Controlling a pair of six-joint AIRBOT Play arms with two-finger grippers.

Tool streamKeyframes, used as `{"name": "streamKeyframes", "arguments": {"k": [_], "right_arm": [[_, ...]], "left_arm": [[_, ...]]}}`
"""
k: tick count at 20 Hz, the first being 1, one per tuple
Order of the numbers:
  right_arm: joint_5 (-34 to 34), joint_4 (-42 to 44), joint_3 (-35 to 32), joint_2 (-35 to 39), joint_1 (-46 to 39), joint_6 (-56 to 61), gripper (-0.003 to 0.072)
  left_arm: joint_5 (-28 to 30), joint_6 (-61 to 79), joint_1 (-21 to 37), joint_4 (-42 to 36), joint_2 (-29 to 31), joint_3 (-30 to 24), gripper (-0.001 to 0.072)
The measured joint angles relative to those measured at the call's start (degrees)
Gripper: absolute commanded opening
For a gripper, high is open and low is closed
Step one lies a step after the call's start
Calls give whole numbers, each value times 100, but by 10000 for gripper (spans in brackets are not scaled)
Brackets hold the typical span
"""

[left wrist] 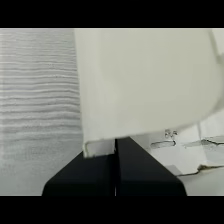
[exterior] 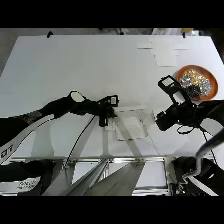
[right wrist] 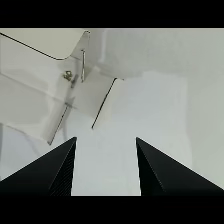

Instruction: Fold the box and place the chain.

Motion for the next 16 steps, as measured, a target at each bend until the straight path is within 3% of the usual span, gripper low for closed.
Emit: {"name": "streamKeyframes", "arguments": {"k": [8, 16], "right_arm": [[2, 0, 0, 0, 0, -2, 423], [2, 0, 0, 0, 0, 0, 423]], "left_arm": [[55, 107, 0, 66, 33, 11, 1], [-474, 114, 13, 680, 26, 393, 2]]}}
